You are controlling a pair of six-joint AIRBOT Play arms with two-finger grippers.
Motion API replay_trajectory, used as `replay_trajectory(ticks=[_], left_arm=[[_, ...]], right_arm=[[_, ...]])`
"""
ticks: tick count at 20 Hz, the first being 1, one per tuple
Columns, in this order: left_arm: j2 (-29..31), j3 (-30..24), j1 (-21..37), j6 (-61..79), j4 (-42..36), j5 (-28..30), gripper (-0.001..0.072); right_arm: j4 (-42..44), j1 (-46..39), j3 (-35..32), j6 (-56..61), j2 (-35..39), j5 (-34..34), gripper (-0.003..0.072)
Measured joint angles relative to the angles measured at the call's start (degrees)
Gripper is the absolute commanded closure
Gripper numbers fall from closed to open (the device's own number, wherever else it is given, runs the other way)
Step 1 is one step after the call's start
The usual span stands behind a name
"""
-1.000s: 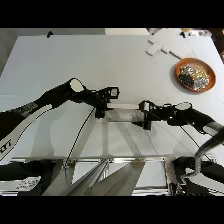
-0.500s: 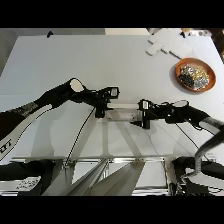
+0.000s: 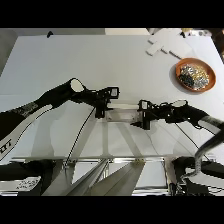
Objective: Fold the box and place the chain.
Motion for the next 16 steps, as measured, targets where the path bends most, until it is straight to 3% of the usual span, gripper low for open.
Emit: replay_trajectory(ticks=[5, 7, 16], left_arm=[[0.0, 0.0, 0.0, 0.0, 0.0, 0.0, 0.0699], [0.0, 0.0, 0.0, 0.0, 0.0, 0.0, 0.0699], [0.0, 0.0, 0.0, 0.0, 0.0, 0.0, 0.0699]], right_arm=[[-1.7, -0.9, 0.0, 1.1, 0.0, 0.0, 0.0042], [-1.9, -1.0, 0.1, 1.3, 0.0, 0.0, 0.0081], [-3.2, 0.5, 0.9, 3.3, 0.0, -0.7, 0.0049]])
